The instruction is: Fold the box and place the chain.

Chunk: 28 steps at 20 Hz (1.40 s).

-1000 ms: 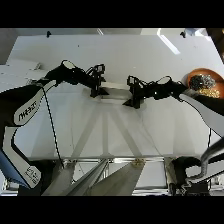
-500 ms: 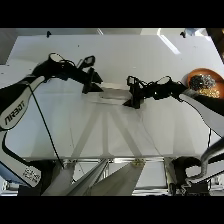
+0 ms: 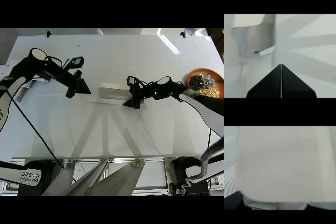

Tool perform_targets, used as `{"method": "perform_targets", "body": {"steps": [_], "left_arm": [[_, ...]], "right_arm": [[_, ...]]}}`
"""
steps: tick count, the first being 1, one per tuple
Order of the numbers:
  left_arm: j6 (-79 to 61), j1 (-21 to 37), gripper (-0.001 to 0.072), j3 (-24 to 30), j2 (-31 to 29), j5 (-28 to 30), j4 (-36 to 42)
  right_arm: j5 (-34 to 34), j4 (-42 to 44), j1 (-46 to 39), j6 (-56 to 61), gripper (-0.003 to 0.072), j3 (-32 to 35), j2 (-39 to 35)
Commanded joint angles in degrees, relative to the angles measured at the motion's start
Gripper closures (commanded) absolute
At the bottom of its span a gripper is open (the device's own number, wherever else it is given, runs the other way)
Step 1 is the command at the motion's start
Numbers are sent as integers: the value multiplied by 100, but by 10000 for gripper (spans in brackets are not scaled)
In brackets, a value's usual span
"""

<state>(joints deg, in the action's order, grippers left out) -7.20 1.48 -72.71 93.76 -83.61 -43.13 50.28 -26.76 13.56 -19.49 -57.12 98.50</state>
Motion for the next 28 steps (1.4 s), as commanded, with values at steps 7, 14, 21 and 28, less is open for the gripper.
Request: {"method": "perform_targets", "body": {"steps": [7,14,21,28], "left_arm": [[-1259,-1191,697,654,-273,3211,2006],[-1231,-1204,698,654,400,5134,3069],[-1233,-1128,697,651,490,4686,3045],[-1233,35,497,654,-201,2024,1906]], "right_arm": [[2,2,0,-2,166,-7,2],[2,2,0,-2,166,-7,2],[2,2,0,-2,166,-7,2],[2,2,0,-2,166,-7,2]]}}
